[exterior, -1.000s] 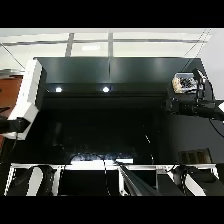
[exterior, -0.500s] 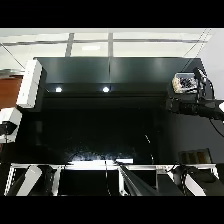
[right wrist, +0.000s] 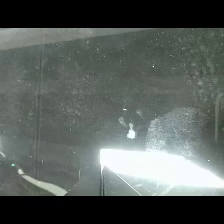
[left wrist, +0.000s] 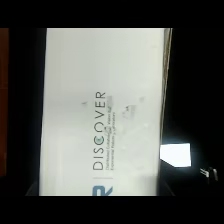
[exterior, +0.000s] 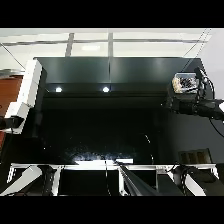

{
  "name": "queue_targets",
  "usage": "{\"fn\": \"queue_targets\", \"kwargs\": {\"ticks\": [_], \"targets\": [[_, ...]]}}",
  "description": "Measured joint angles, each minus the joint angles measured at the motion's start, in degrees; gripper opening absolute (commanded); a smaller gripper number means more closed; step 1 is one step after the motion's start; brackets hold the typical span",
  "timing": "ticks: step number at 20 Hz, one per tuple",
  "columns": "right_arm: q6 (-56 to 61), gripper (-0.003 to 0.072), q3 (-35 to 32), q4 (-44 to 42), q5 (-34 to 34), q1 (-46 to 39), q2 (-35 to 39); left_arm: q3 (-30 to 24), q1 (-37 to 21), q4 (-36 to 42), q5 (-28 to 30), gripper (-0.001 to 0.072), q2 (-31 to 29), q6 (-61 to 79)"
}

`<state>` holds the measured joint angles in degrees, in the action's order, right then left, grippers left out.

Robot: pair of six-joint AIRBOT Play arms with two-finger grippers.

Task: Fold the box and place the chain.

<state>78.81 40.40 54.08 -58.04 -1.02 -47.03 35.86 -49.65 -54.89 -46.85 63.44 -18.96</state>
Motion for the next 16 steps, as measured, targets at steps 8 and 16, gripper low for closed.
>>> {"fn": "queue_targets", "kwargs": {"ticks": [8,16], "targets": [[0.44,0.0018,0.00,0.00,0.24,0.00,0.00,0.04,2.75,1.33,3.91,0.0716,2.25,0.61],[0.46,0.0018,0.00,0.15,0.31,0.00,0.00,4.68,3.15,1.90,2.71,0.0715,-4.42,-1.81]]}}
